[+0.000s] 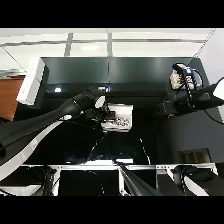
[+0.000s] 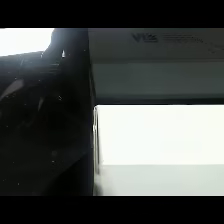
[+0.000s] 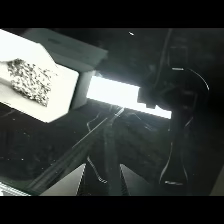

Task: Fold the box and place the chain.

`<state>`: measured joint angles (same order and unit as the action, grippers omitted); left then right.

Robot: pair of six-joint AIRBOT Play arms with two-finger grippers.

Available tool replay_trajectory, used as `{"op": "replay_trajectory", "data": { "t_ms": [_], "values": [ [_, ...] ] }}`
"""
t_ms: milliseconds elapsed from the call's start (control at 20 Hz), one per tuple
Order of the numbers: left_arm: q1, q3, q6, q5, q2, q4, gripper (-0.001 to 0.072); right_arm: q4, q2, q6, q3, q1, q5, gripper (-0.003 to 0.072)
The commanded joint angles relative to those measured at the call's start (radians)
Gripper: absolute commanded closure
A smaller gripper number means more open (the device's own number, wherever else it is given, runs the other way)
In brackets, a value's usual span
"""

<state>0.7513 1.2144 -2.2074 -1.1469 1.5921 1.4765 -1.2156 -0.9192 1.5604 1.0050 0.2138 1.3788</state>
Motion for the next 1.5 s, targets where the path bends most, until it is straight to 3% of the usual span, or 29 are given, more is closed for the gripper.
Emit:
{"op": "replay_trajectory", "data": {
  "t_ms": [0, 50, 300, 450, 550, 600, 650, 700, 750, 800, 850, 900, 950, 1000, 1250, 1450],
  "values": [
    [0.003, 0.007, -0.048, 0.000, -0.023, 0.009, 0.0306, -0.015, 0.021, -0.003, -0.019, -0.012, 0.006, 0.0426],
    [0.009, 0.011, -0.048, 0.006, -0.044, 0.035, 0.0198, -0.015, 0.021, -0.002, -0.019, -0.012, 0.007, 0.0426],
    [0.050, -0.020, 0.068, -0.037, -0.248, 0.266, 0.0197, -0.015, 0.021, -0.002, -0.019, -0.012, 0.003, 0.0426],
    [-0.026, -0.187, 0.077, -0.004, -0.402, 0.374, 0.0197, -0.015, 0.020, -0.001, -0.019, -0.012, 0.001, 0.0425],
    [-0.152, -0.343, 0.121, 0.131, -0.504, 0.267, 0.0197, -0.013, 0.021, 0.000, -0.019, -0.012, 0.000, 0.0425],
    [-0.225, -0.429, 0.221, 0.240, -0.546, 0.123, 0.0197, -0.012, 0.020, 0.001, -0.019, -0.012, 0.000, 0.0425],
    [-0.293, -0.505, 0.435, 0.336, -0.570, -0.094, 0.0197, -0.012, 0.020, 0.004, -0.019, -0.012, -0.004, 0.0425],
    [-0.349, -0.559, 0.734, 0.359, -0.573, -0.347, 0.0197, -0.010, 0.020, 0.004, -0.019, -0.012, -0.009, 0.0425],
    [-0.402, -0.600, 1.073, 0.306, -0.558, -0.605, 0.0197, -0.010, 0.020, 0.006, -0.019, -0.012, -0.014, 0.0424],
    [-0.443, -0.620, 1.362, 0.195, -0.532, -0.772, 0.0197, -0.008, 0.020, 0.007, -0.019, -0.012, -0.019, 0.0425],
    [-0.472, -0.624, 1.561, 0.086, -0.499, -0.845, 0.0197, -0.008, 0.020, 0.007, -0.019, -0.012, -0.025, 0.0425],
    [-0.482, -0.623, 1.688, 0.033, -0.465, -0.859, 0.0196, -0.008, 0.020, 0.007, -0.019, -0.012, -0.030, 0.0425],
    [-0.481, -0.623, 1.801, 0.014, -0.436, -0.856, 0.0142, -0.008, 0.020, 0.007, -0.019, -0.012, -0.037, 0.0424],
    [-0.481, -0.623, 1.950, 0.014, -0.406, -0.862, -0.0011, -0.008, 0.020, 0.007, -0.019, -0.012, -0.042, 0.0425],
    [-0.481, -0.563, 2.461, 0.035, -0.265, -0.879, -0.0009, -0.008, 0.020, 0.007, -0.019, -0.012, -0.045, 0.0425],
    [-0.481, -0.462, 2.520, 0.107, -0.175, -0.876, -0.0009, -0.008, 0.020, 0.007, -0.019, -0.012, -0.044, 0.0425]
  ]
}}
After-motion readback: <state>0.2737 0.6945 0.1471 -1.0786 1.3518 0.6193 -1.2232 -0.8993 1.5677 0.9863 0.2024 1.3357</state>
